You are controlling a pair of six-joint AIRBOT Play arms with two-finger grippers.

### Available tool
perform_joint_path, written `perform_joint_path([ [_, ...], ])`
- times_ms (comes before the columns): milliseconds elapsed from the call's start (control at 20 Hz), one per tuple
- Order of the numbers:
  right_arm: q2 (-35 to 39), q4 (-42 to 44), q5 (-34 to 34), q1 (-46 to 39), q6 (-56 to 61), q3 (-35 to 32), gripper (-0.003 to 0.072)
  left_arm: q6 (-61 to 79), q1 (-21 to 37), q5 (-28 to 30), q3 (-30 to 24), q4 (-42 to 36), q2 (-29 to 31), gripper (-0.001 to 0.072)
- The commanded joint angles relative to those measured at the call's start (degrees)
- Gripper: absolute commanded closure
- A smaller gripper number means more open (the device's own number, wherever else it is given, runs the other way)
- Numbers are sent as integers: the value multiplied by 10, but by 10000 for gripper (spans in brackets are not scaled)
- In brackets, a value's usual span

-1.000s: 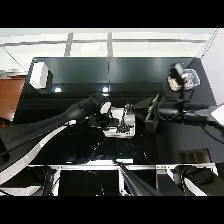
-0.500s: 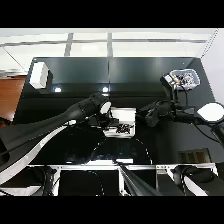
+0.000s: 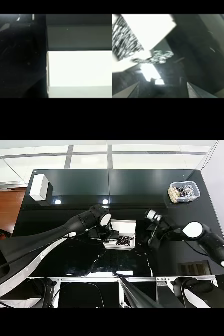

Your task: Fold the box and place the chain.

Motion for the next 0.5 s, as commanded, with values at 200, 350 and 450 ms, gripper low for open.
perform_joint_path([
  [200, -116, 111, -42, 29, -327, 6, -33, 0, 0, -1, 0, 0, 0, 680],
  [350, -133, 145, -49, 29, -359, 15, 78, 0, 0, -1, 0, 0, 0, 681],
  [450, -140, 154, -61, 29, -362, 15, 113, 0, 0, -1, 0, 0, 0, 681],
])
